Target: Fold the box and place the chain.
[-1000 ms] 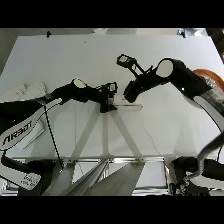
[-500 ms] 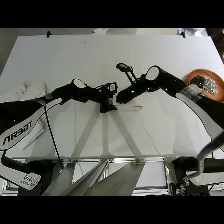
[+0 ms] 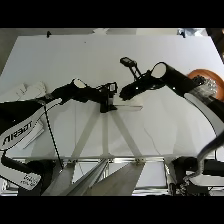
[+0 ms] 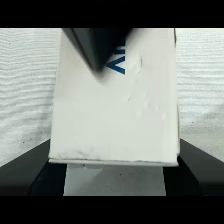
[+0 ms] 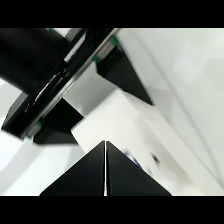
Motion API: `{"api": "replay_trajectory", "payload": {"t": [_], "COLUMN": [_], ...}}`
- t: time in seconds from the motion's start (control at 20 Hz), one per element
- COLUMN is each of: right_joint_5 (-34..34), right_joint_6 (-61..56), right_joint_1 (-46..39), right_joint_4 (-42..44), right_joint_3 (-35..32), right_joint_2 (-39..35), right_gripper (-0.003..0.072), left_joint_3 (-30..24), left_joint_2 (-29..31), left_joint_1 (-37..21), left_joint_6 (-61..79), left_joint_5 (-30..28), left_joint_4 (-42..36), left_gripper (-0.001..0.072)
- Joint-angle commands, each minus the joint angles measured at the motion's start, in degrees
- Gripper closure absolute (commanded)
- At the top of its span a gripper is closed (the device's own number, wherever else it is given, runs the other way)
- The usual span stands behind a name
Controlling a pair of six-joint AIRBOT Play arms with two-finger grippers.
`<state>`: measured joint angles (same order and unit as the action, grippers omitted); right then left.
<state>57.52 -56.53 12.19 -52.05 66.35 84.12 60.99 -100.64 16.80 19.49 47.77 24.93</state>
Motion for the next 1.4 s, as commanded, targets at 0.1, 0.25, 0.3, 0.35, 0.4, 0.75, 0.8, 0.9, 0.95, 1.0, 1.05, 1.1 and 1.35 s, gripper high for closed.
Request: {"api": "replay_trajectory", "payload": {"t": [0.1,0.25,0.3,0.35,0.4,0.75,0.8,0.9,0.95,1.0,1.05,1.1,1.35], "right_joint_5": [1.2,-1.3,-3.0,-5.4,-7.0,-5.9,-5.4,-5.4,-5.5,-5.9,-6.3,-6.9,-7.3], "right_joint_6": [3.4,8.0,8.5,8.6,8.6,8.4,8.4,8.4,8.4,8.4,8.4,8.4,7.5], "right_joint_1": [-7.7,-11.3,-11.6,-11.5,-11.2,-9.0,-9.0,-9.0,-9.0,-9.0,-9.0,-9.0,-10.1], "right_joint_4": [-1.6,1.6,2.3,2.4,2.5,0.4,0.2,0.7,1.5,1.9,2.0,1.9,-2.6], "right_joint_3": [-4.3,-13.9,-16.1,-17.8,-18.8,-19.5,-19.5,-19.5,-19.4,-19.4,-19.4,-19.4,-19.4], "right_joint_2": [-9.2,-11.8,-11.6,-11.0,-10.0,-6.2,-6.3,-7.2,-8.4,-10.0,-12.1,-14.3,-28.1], "right_gripper": [0.0676,0.0677,0.0677,0.0677,0.0677,0.0675,0.0675,0.0674,0.0674,0.0674,0.0674,0.0674,0.0673], "left_joint_3": [0.0,0.0,0.0,0.0,0.0,0.0,0.0,0.0,0.0,0.0,0.0,0.0,0.0], "left_joint_2": [0.0,0.0,0.0,0.0,0.0,0.0,0.0,0.0,0.0,0.0,0.0,0.0,0.0], "left_joint_1": [0.0,0.0,0.0,0.0,0.0,0.0,0.0,0.0,0.0,0.0,0.0,0.0,0.0], "left_joint_6": [0.0,0.0,0.0,0.0,0.0,0.0,0.0,0.0,0.0,0.0,0.0,0.0,0.0], "left_joint_5": [0.0,0.0,0.0,0.0,0.0,0.0,0.0,0.0,0.0,0.0,0.0,0.0,0.0], "left_joint_4": [0.0,0.0,0.0,0.0,0.0,0.0,0.0,0.0,0.0,0.0,0.0,0.0,0.0], "left_gripper": [0.0492,0.0492,0.0492,0.0492,0.0492,0.0492,0.0492,0.0492,0.0492,0.0492,0.0492,0.0492,0.0492]}}
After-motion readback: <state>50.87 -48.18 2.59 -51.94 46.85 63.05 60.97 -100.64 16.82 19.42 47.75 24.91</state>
